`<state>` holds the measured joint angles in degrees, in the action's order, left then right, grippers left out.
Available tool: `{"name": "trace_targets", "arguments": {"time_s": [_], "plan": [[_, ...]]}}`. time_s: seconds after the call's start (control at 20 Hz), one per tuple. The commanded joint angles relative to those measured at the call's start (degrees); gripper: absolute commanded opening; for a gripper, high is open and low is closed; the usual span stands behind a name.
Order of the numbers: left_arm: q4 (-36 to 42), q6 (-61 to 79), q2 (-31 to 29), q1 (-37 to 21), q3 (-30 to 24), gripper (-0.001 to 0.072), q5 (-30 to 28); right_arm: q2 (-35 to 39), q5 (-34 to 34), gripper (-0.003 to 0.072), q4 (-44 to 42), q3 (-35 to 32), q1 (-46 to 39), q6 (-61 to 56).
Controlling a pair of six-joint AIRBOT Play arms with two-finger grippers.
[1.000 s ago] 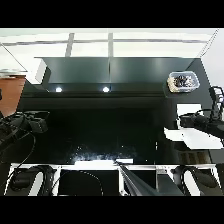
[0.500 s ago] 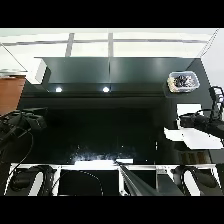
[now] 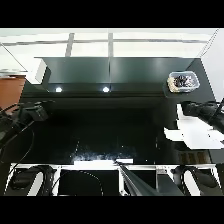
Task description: Fold the box and place the chain.
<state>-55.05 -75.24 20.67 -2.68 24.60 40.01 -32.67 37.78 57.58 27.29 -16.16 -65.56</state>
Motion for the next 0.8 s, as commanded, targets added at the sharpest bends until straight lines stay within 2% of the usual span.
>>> {"name": "trace_targets", "arguments": {"time_s": [0.0, 0.1, 0.2, 0.45, 0.75], "plan": [[5.6, -0.1, 4.9, 0.6, -0.2, 0.0713, -0.7, -2.5, -5.7, 0.0608, 8.4, 0.7, -3.9, -8.4], [6.6, 0.0, 7.2, 0.6, -0.2, 0.0713, 0.1, -6.2, -4.4, 0.0608, 11.7, 2.6, -10.4, -12.7], [6.5, 1.8, 8.9, 1.6, -0.2, 0.0713, 2.4, -10.7, -3.2, 0.0608, 11.6, 5.6, -17.9, -12.7], [6.1, 4.3, 10.6, 7.6, -0.2, 0.0712, 2.4, -20.8, -3.0, 0.0608, 7.2, 14.4, -31.1, -15.2], [6.1, 4.3, 11.0, 9.7, -0.2, 0.0712, 2.0, -33.4, 10.8, 0.0608, 7.4, 25.1, -47.6, -18.1]]}}
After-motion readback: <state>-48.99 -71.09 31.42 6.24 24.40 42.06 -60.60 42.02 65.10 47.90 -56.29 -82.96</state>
